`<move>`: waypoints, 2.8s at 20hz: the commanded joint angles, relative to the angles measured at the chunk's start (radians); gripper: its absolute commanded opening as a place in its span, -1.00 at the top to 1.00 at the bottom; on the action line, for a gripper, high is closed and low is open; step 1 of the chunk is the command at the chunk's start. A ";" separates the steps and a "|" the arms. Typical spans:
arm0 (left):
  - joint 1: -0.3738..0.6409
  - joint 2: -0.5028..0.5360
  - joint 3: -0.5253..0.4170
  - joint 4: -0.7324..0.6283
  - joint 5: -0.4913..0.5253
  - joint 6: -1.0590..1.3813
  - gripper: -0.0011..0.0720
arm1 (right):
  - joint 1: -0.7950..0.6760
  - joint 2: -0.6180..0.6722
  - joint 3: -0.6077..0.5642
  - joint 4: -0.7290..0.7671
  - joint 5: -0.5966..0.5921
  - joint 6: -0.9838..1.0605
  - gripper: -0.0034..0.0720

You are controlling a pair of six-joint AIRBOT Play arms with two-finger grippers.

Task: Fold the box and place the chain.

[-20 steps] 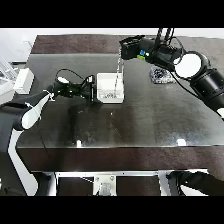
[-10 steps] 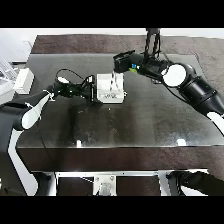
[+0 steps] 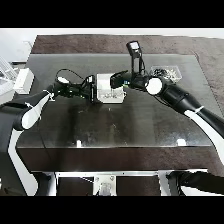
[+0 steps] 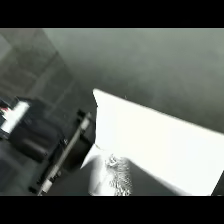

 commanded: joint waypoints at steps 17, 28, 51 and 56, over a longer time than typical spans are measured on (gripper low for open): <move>0.001 0.000 0.000 0.000 0.001 0.000 -0.25 | -0.413 -0.094 -0.014 0.235 0.312 -1.185 -0.45; 0.001 0.000 0.000 0.000 0.001 0.000 -0.25 | -0.435 -0.377 0.124 0.454 0.658 -1.745 -0.46; 0.001 0.000 0.000 0.000 0.000 0.000 -0.26 | -0.394 -0.537 0.294 0.412 0.676 -1.684 -0.05; 0.001 0.000 0.000 0.000 0.000 0.000 -0.25 | -0.389 -0.539 0.294 0.383 0.648 -1.662 0.17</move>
